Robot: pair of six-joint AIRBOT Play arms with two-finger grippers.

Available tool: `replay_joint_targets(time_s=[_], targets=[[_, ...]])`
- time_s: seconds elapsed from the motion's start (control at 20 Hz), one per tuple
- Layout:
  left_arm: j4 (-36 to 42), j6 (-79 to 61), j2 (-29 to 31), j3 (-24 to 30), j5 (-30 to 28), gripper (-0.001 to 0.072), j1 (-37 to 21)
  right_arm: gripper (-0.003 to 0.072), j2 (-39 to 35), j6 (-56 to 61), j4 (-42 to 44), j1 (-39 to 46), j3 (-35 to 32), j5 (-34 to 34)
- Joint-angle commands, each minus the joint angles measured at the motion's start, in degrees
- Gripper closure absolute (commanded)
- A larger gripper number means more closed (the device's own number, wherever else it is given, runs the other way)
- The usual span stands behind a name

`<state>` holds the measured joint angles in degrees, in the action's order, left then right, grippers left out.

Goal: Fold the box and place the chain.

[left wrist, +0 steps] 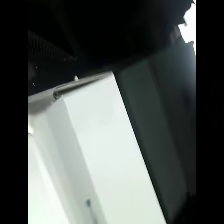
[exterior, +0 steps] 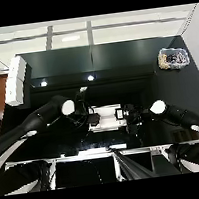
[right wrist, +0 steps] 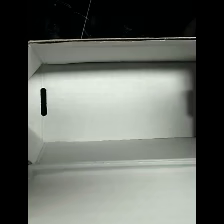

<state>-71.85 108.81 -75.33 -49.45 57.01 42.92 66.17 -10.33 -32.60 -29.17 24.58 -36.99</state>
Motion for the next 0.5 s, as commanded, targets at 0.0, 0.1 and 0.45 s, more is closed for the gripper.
replay_joint_targets(time_s=[0.0,0.1,0.45], targets=[[-10.2,11.1,-3.4,-5.4,6.7,0.0146,4.3,0.0454,0.0,0.0,0.0,0.0,0.1,0.0],[-12.1,15.0,-3.5,-5.7,6.5,0.0231,5.8,0.0454,0.0,0.0,0.0,0.0,0.1,0.0],[-14.5,22.8,-5.8,-5.9,7.6,0.0304,7.7,0.0454,0.0,0.0,0.0,0.0,0.1,0.0]])
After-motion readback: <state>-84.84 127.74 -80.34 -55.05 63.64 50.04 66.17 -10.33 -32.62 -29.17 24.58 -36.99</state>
